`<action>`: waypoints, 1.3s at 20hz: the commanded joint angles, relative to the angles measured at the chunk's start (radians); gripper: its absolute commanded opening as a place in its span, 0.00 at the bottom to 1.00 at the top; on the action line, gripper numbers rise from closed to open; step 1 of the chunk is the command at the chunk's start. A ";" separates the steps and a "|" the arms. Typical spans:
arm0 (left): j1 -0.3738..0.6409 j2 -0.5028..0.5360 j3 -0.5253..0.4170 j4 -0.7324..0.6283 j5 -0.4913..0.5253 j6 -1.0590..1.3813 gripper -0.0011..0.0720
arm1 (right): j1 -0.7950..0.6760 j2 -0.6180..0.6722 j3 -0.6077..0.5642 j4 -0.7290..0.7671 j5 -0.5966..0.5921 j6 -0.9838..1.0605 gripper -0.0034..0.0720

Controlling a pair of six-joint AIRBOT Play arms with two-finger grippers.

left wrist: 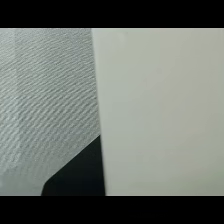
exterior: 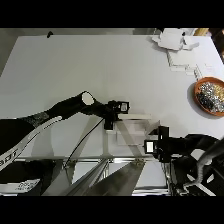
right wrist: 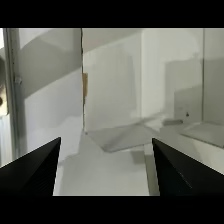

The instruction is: Fold the box and place the chain.

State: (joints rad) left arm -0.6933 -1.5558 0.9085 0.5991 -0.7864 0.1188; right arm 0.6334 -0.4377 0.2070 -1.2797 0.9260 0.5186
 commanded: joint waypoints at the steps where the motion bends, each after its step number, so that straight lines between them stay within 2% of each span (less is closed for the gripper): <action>1: 0.000 0.000 0.000 0.000 -0.003 0.000 0.03 | 0.114 -0.002 -0.066 -0.071 -0.202 0.082 0.93; 6: 0.000 0.000 0.000 0.000 -0.003 0.000 0.03 | 0.145 -0.063 -0.073 -0.111 -0.271 0.114 0.93; 9: 0.000 0.000 0.000 0.000 -0.003 0.000 0.03 | 0.100 -0.083 -0.050 -0.090 -0.305 0.112 0.93; 14: 0.000 0.000 0.000 0.000 -0.003 0.000 0.03 | -0.063 -0.084 0.027 -0.077 -0.211 0.100 0.93; 16: 0.000 0.000 0.000 0.000 -0.003 0.000 0.03 | -0.099 -0.084 0.050 -0.035 -0.205 0.029 0.93; 21: 0.000 0.000 0.000 0.000 -0.003 0.000 0.03 | -0.239 -0.154 0.051 0.208 -0.200 -0.273 0.93; 26: 0.000 0.000 0.000 0.000 -0.003 0.000 0.03 | -0.385 -0.202 0.052 0.267 -0.113 -0.387 0.93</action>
State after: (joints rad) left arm -0.6933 -1.5562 0.9085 0.5980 -0.7891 0.1181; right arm 0.3252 -0.6147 0.2569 -1.0840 0.7605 0.2363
